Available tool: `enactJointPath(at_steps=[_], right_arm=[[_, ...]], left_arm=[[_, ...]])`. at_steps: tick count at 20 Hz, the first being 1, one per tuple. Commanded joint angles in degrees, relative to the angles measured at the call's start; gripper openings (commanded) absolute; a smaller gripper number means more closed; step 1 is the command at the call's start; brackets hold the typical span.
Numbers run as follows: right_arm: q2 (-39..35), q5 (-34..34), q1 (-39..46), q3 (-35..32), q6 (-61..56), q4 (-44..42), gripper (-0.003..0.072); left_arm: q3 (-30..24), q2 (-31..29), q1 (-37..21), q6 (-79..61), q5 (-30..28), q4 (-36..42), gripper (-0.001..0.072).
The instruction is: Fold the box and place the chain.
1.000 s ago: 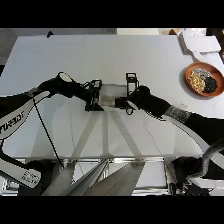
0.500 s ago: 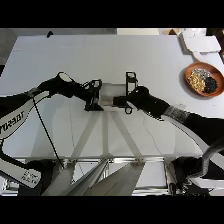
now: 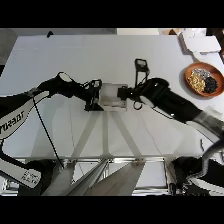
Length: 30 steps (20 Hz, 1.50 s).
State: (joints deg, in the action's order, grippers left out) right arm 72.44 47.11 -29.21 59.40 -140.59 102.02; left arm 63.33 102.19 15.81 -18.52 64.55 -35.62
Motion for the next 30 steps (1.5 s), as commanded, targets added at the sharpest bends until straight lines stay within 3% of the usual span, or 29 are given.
enactJointPath(at_steps=[1, 5, 7, 13, 17, 21, 22, 23, 29, 30], right_arm=[[-8.7, 4.5, 5.4, 0.0, 5.0, 0.2, 0.0492], [-13.3, 18.9, 17.6, 0.0, 15.8, 6.3, 0.0492], [-13.4, 22.8, 25.1, 0.0, 19.8, 9.7, 0.0493], [-12.9, 13.3, 44.3, 0.0, 28.9, 8.8, 0.0496], [-9.6, 10.5, 49.1, 0.0, 35.6, 4.2, 0.0538], [-7.0, 2.0, 50.5, 0.0, 36.0, 4.2, 0.0496], [-5.6, 0.4, 50.9, 0.0, 36.1, 4.2, 0.0441], [-3.7, -0.6, 51.6, 0.1, 36.1, 4.2, 0.0433], [13.2, -1.0, 56.7, 8.2, 36.1, 0.0, 0.0445], [15.5, -1.2, 57.4, 10.1, 36.1, -2.3, 0.0478]], left_arm=[[0.0, 0.0, 0.0, 0.0, 0.0, 0.0, 0.0274], [0.0, 0.0, 0.0, 0.0, 0.0, 0.0, 0.0274], [0.0, 0.0, 0.0, 0.0, 0.0, 0.0, 0.0274], [0.0, 0.0, 0.0, 0.0, 0.0, 0.0, 0.0274], [0.0, 0.0, 0.0, 0.0, 0.0, 0.0, 0.0274], [0.0, 0.0, 0.0, 0.0, 0.0, 0.0, 0.0274], [0.0, 0.0, 0.0, 0.0, 0.0, 0.0, 0.0274], [0.0, 0.0, 0.0, 0.0, 0.0, 0.0, 0.0274], [0.0, 0.0, 0.0, 0.0, 0.0, 0.0, 0.0274], [0.0, 0.0, 0.0, 0.0, 0.0, 0.0, 0.0274]])
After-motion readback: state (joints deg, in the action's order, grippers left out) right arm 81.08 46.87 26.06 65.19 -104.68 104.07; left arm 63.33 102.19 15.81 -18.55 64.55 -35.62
